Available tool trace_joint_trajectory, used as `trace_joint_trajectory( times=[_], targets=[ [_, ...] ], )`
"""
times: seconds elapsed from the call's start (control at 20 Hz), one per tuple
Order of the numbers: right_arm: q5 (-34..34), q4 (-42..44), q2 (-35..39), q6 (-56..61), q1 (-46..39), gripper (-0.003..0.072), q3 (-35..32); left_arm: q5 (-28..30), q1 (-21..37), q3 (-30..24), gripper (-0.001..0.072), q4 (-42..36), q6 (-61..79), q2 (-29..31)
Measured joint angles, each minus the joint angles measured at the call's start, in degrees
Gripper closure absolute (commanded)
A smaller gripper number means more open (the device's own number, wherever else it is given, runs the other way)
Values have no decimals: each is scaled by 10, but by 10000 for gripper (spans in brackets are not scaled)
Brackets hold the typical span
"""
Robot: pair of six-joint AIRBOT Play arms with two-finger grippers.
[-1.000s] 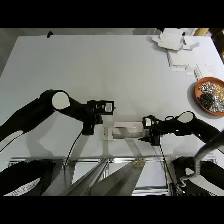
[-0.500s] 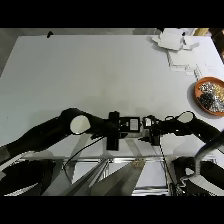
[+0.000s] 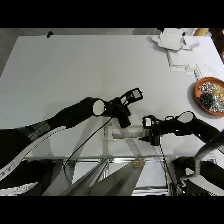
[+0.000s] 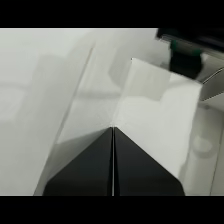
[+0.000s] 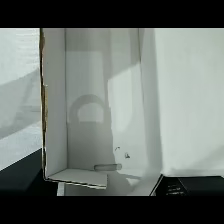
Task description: Fold the box and place the chain.
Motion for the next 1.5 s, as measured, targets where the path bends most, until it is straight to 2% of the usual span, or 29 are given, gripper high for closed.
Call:
trace_joint_trajectory(
  times=[0.2, 0.45, 0.6, 0.8, 1.0, 1.2, 1.3, 1.35, 1.45, 1.5],
  targets=[
    [0, 0, 0, 0, 0, 280, 0, -27, 7, 3, 708, 2, -7, -12],
    [0, -1, 0, -1, 0, 280, 0, -89, 9, 4, 709, 51, -23, 58],
    [1, -1, 0, -1, 0, 280, 0, -164, 9, 4, 708, 105, -59, 92],
    [1, -1, 0, -1, 0, 280, 0, -259, 9, -4, 708, 152, -85, 103],
    [1, -1, 0, -1, 0, 280, 0, -278, 11, -33, 703, 167, -89, 106],
    [1, -1, 0, -1, 0, 280, 0, -269, 27, -73, 694, 172, -59, 106],
    [2, 0, 0, -1, 0, 280, 0, -252, 35, -95, 556, 173, -37, 106],
    [1, -1, 0, -1, 0, 280, 0, -243, 37, -106, 532, 174, -24, 106],
    [2, -1, 0, -1, 0, 280, 0, -222, 40, -120, 405, 172, 7, 106],
    [2, 0, 0, -1, 0, 280, 0, -212, 41, -125, 365, 172, 23, 106]
  ],
)
